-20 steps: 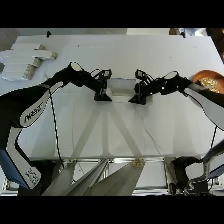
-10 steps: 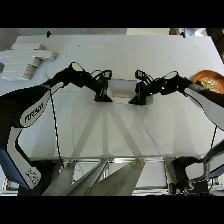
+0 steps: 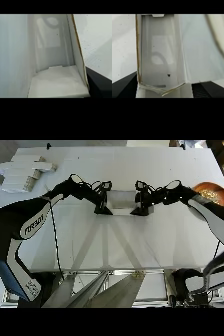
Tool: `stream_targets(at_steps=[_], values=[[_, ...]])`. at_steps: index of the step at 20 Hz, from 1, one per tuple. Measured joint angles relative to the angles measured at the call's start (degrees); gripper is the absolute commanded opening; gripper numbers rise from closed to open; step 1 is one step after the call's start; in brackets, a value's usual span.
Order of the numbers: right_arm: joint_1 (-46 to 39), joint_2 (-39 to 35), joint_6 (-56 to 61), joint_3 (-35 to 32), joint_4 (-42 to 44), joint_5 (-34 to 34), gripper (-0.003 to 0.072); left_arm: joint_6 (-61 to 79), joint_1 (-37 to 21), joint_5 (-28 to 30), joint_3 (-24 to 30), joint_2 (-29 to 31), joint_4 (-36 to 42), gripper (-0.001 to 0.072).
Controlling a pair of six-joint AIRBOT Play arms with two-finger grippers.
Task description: Fold the box and place the chain.
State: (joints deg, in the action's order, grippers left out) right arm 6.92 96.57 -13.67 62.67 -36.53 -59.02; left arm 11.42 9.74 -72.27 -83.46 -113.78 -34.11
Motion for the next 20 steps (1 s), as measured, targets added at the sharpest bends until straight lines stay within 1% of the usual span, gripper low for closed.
stream_targets(at_steps=[4, 6, 9, 12, 14, 20], values=[[-0.02, -4.0, 0.02, 0.02, -3.48, 0.22, 0.0694, -1.64, 0.0, -0.61, 0.0, 0.0, -0.09, 0.0533], [-0.02, -5.57, 0.33, 0.04, -6.67, 0.26, 0.0694, -1.99, 0.02, -0.66, 0.0, 0.0, -0.22, 0.0533], [-0.07, -6.95, 2.43, 0.04, -13.0, 0.74, 0.0686, -2.08, 0.02, -1.18, 0.02, 0.0, -0.68, 0.0533], [-0.04, -7.48, 4.96, 0.04, -16.65, 0.04, 0.0682, -2.25, 0.02, -0.87, 0.02, 0.0, -0.48, 0.0533], [-0.04, -7.65, 6.25, 0.04, -17.35, -0.44, 0.0641, -2.43, 0.02, -0.68, 0.02, 0.0, -0.37, 0.0533], [-0.04, -7.78, 7.72, 0.04, -18.14, -5.64, 0.0635, -2.49, 0.02, -0.48, 0.02, 0.0, -0.24, 0.0533]])
